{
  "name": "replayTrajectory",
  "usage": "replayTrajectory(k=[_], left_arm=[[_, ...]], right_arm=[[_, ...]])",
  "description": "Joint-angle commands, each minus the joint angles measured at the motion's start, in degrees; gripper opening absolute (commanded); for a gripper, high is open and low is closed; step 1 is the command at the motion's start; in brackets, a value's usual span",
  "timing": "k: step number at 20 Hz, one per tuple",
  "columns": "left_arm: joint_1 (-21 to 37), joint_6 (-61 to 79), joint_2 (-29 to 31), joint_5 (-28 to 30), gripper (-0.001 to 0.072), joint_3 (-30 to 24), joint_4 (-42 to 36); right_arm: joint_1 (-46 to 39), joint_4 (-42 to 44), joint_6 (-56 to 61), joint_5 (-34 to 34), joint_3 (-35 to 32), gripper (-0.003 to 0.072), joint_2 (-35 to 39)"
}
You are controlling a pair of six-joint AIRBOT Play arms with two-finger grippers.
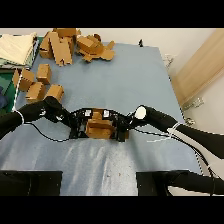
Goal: Fold the box.
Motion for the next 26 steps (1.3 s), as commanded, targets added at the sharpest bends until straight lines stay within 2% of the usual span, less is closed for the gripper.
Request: replayTrajectory(k=[1, 6, 11, 17, 19, 26], left_arm=[[0.0, -0.2, 0.0, 0.3, 0.0463, 0.0, -0.1], [0.0, -2.1, 0.0, 0.3, 0.0463, 0.0, -0.1], [0.0, -6.1, 0.0, 1.6, 0.0464, 0.0, -0.1], [0.0, -8.4, 0.0, 2.3, 0.0463, 0.0, -0.1], [0.0, -7.6, 0.0, 2.7, 0.0463, 0.0, -0.1], [0.0, -7.6, 0.0, 3.7, 0.0464, 0.0, -1.0]], right_arm=[[0.1, -2.5, 5.1, 2.5, 0.0, 0.0596, 1.6], [0.1, -3.3, 8.4, 4.9, 0.1, 0.0595, 4.2], [0.1, -10.6, 25.8, 6.2, 0.1, 0.0595, 11.1], [0.1, -10.4, 33.0, 3.8, 0.0, 0.0586, 19.3], [0.1, -10.4, 33.6, 4.0, 0.0, 0.0552, 19.4], [0.1, -6.3, 34.6, 4.8, 0.0, 0.0552, 18.3]])
